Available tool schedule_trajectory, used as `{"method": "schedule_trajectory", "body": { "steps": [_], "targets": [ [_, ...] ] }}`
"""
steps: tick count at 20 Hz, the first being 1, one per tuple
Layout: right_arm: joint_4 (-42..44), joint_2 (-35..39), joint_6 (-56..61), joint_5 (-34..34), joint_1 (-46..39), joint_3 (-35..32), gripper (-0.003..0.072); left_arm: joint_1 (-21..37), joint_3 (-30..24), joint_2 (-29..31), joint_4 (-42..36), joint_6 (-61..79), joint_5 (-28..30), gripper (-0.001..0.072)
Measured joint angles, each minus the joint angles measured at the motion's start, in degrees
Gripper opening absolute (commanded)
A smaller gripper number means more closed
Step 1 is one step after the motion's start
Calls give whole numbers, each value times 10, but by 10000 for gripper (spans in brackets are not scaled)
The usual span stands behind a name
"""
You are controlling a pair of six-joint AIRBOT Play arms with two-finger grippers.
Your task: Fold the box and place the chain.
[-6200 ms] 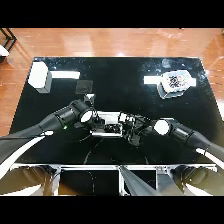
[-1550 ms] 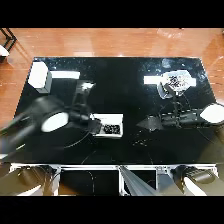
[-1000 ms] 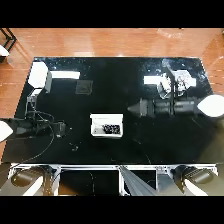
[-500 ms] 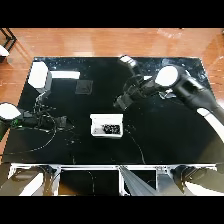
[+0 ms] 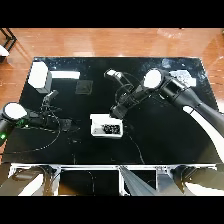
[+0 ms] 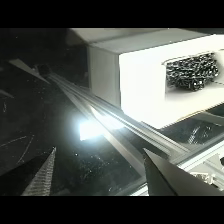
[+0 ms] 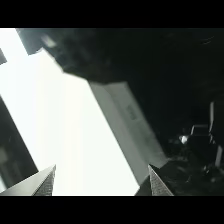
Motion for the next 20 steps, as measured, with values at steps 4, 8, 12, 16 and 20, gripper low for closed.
{"method": "schedule_trajectory", "body": {
  "steps": [4,8,12,16,20],
  "targets": [
    [6,-4,-14,18,11,-10,710,-2,0,0,-9,2,9,642],
    [0,-5,-30,21,21,-13,709,-2,0,0,-12,2,14,642],
    [-7,-6,-46,20,31,-14,557,-2,0,0,-14,2,21,642],
    [-15,-6,-59,19,42,-14,520,-2,0,0,-14,2,26,642],
    [-30,-6,-63,19,55,-14,359,-2,0,0,-14,2,28,642]
  ]
}}
